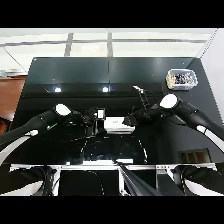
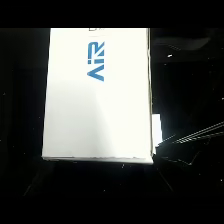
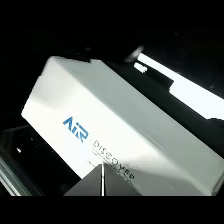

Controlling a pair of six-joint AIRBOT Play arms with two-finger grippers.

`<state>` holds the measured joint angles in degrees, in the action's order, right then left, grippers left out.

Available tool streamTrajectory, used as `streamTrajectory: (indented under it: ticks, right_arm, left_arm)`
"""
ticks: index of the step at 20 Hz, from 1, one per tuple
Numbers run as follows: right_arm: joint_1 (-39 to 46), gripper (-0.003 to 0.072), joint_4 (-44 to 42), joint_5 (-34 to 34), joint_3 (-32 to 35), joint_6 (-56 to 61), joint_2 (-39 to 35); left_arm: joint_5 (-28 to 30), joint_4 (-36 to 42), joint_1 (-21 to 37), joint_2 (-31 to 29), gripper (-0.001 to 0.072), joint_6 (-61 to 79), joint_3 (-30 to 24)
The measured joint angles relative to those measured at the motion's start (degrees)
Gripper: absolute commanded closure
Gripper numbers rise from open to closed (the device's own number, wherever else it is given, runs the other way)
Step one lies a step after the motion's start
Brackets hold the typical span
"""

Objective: Fold the box and place the chain.

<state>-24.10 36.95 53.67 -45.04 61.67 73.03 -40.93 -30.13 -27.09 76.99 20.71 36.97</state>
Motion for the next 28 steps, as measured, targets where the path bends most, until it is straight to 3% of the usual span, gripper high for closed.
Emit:
streamTrajectory:
  ticks: [8, 9, 11, 12, 17, 21, 24, 28]
  right_arm:
    - [0.5, 0.0665, 1.8, 0.3, -1.0, 0.6, 1.3]
    - [1.2, 0.0665, 2.9, 1.1, -1.7, 0.3, 0.2]
    - [3.6, 0.0665, 2.2, 3.9, -3.5, -0.1, -3.2]
    - [5.2, 0.0665, 2.5, 5.9, -4.1, -0.2, -5.2]
    - [17.6, 0.0665, 7.6, 12.6, -5.7, -0.3, -17.3]
    - [25.9, 0.0665, 13.1, 14.8, -5.9, 0.4, -21.6]
    - [28.5, 0.0665, 14.5, 13.2, -5.9, 0.8, -22.6]
    - [29.6, 0.0665, 15.5, 10.6, -5.6, 1.0, -23.1]
  left_arm:
    - [0.0, 0.0, 0.0, -0.1, 0.0347, 0.0, 0.0]
    - [0.1, -0.2, 0.0, -0.3, 0.03, -0.2, 0.0]
    - [0.3, -1.4, 0.1, -1.4, 0.002, -1.2, 0.0]
    - [0.4, -2.2, 0.1, -2.3, -0.0005, -1.8, 0.0]
    - [-1.7, -7.3, 0.8, -10.4, -0.0004, -13.7, 0.0]
    - [-3.5, -7.5, 0.1, -13.8, -0.0004, -20.7, 2.2]
    - [-3.5, -6.5, -2.9, -9.8, -0.0003, -24.1, 7.6]
    - [-3.3, -6.5, -7.4, 0.8, -0.0003, -28.5, 17.1]
